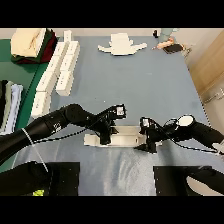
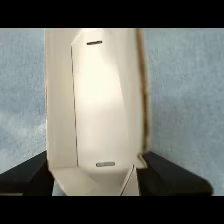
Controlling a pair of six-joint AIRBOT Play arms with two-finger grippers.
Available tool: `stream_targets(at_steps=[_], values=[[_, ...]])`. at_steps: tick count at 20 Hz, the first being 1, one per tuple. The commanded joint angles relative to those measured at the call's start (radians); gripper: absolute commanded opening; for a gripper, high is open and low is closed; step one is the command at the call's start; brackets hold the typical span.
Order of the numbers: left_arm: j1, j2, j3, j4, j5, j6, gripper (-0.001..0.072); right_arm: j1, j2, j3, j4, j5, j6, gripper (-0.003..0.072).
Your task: Fold the box.
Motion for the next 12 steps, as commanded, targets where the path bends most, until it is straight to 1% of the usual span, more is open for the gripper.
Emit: stream_targets(at_steps=[1,3,8,12], values=[[0.0,0.0,0.0,0.0,-0.001,0.0,0.0016,0.0,-0.026,0.0,-0.014,-0.03,-0.001,0.0706],[0.0,0.0,0.0,0.0,-0.001,0.0,0.0015,0.0,-0.043,0.001,0.008,-0.029,-0.001,0.0706],[0.0,0.0,0.0,0.0,-0.002,0.0,0.0015,0.008,-0.04,0.004,0.037,-0.023,-0.002,0.0705],[0.0,0.0,0.0,0.0,-0.001,0.0,0.0016,0.008,0.005,0.004,0.04,-0.019,-0.002,0.0705]])
